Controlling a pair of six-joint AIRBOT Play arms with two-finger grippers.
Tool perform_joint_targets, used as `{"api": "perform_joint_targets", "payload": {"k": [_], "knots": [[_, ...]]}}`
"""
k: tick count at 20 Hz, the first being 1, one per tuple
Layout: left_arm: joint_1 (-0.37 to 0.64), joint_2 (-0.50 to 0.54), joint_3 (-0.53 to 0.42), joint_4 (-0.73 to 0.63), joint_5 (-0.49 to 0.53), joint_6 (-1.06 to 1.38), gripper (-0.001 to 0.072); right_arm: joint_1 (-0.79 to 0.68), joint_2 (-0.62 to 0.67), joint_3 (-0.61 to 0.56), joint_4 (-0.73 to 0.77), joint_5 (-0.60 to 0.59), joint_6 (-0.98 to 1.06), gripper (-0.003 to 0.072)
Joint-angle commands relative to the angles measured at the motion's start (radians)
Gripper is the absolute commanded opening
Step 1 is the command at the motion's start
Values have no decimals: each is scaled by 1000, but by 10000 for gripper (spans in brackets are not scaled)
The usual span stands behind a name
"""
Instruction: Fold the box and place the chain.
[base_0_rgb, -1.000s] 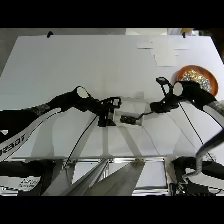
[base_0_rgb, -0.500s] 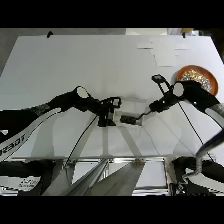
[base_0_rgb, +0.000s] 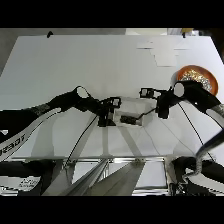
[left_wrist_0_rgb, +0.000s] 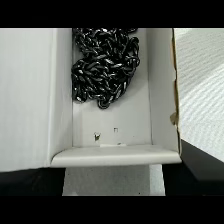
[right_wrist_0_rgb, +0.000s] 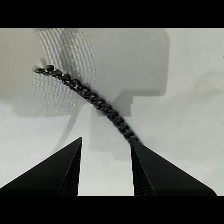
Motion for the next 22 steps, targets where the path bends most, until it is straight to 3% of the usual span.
{"api": "perform_joint_targets", "payload": {"k": [1, 5, 11, 15, 17, 22], "knots": [[0, 1, 1, 0, 0, 0, 135, 1, -19, 1, 5, -55, -110, 336], [0, 1, 1, 0, 0, 0, 135, 1, -59, 1, 8, -64, -110, 331], [0, 1, 1, 0, 0, 0, 135, 1, -67, 0, 8, -62, -110, 165], [0, 1, 1, 0, 0, 0, 135, 1, -85, 1, 9, -45, -109, 163], [0, 1, 1, 0, 0, 0, 135, 1, -80, 1, 7, 2, -109, 14], [0, 1, 1, 0, 0, 0, 135, 1, -3, 1, -23, 114, -98, 14]]}}
